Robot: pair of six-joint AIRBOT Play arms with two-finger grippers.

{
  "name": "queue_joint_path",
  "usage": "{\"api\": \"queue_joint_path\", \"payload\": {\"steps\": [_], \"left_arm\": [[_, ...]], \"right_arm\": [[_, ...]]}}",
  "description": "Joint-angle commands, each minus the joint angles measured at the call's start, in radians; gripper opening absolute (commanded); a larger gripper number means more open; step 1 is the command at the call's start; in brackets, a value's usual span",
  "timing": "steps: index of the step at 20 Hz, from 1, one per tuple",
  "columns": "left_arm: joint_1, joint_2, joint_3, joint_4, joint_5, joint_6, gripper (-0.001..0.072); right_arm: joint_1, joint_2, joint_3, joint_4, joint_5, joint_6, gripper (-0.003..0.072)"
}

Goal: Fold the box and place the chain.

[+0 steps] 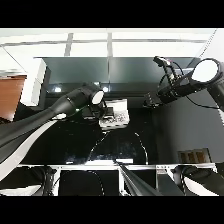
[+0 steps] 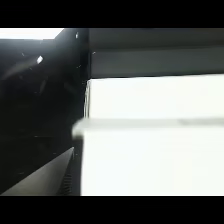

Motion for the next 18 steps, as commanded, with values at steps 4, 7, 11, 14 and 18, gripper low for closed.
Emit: {"api": "queue_joint_path", "payload": {"steps": [4, 7, 11, 14, 18], "left_arm": [[0.019, 0.292, -0.044, 0.308, -0.165, 0.179, 0.0381], [0.179, 0.489, -0.256, 0.344, -0.108, 0.179, 0.0379], [0.471, 0.634, -0.623, -0.038, 0.184, 0.389, 0.0368], [0.561, 0.614, -0.799, -0.670, 0.388, 1.209, 0.0368], [0.491, 0.568, -0.824, -0.907, 0.399, 2.053, 0.0720]], "right_arm": [[-0.001, 0.001, 0.000, -0.001, 0.011, 0.019, 0.0253], [-0.001, 0.001, 0.000, -0.001, 0.009, 0.019, 0.0253], [-0.001, 0.001, 0.000, -0.002, 0.007, 0.019, 0.0252], [-0.001, 0.000, 0.000, -0.001, 0.005, 0.019, 0.0252], [-0.001, 0.000, 0.000, -0.002, 0.006, 0.019, 0.0252]]}}
